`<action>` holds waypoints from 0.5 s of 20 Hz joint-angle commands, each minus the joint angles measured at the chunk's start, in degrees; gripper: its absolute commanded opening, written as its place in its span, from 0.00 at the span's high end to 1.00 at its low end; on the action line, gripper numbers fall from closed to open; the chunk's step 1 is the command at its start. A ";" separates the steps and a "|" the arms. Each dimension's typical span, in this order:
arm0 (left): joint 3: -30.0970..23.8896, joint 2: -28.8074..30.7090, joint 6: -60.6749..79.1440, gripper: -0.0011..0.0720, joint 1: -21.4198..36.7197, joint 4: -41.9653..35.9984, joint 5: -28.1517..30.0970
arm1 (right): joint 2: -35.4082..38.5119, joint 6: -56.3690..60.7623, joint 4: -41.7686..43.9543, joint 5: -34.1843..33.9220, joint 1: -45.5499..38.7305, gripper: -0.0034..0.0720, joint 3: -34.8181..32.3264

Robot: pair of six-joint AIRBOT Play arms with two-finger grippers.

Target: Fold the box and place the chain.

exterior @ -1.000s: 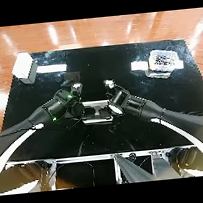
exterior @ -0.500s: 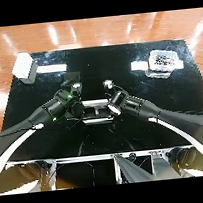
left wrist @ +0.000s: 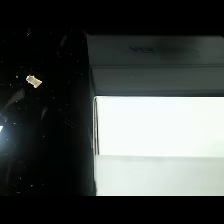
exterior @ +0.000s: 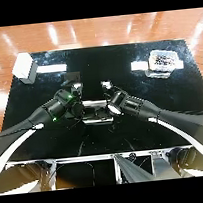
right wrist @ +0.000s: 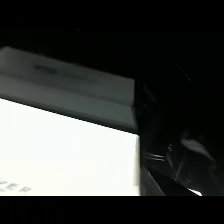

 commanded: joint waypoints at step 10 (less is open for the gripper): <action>0.02 -0.02 -0.37 0.95 0.00 0.00 0.22 | 0.37 0.00 -2.51 6.38 -0.92 0.42 3.61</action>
